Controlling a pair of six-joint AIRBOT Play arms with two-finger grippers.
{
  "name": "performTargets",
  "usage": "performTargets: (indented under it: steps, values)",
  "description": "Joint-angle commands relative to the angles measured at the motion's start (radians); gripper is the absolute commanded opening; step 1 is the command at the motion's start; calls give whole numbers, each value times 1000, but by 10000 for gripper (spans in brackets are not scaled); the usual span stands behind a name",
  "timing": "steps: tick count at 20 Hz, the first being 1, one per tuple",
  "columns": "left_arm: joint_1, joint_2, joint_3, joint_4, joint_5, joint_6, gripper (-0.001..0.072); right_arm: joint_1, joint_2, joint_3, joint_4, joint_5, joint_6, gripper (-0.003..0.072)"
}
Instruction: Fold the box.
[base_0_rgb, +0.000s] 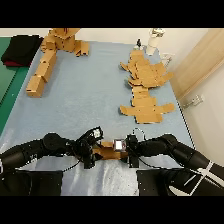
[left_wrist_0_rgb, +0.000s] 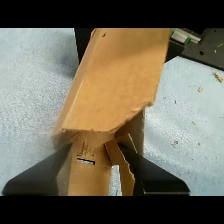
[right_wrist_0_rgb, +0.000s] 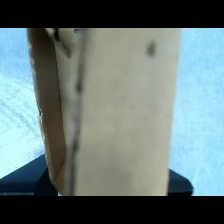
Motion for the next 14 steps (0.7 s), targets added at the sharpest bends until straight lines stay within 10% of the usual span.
performTargets:
  steps: [1,6,10,14]
  values:
    - [1,-1,-4,-3,-24,8,481,1,1,0,1,1,1,365]
    - [1,-1,-4,-2,-24,6,470,1,1,0,1,2,1,366]
    - [31,24,-3,110,-17,-112,14,1,1,0,1,2,1,366]
    - [92,172,0,461,-52,-477,13,1,1,0,1,1,1,366]
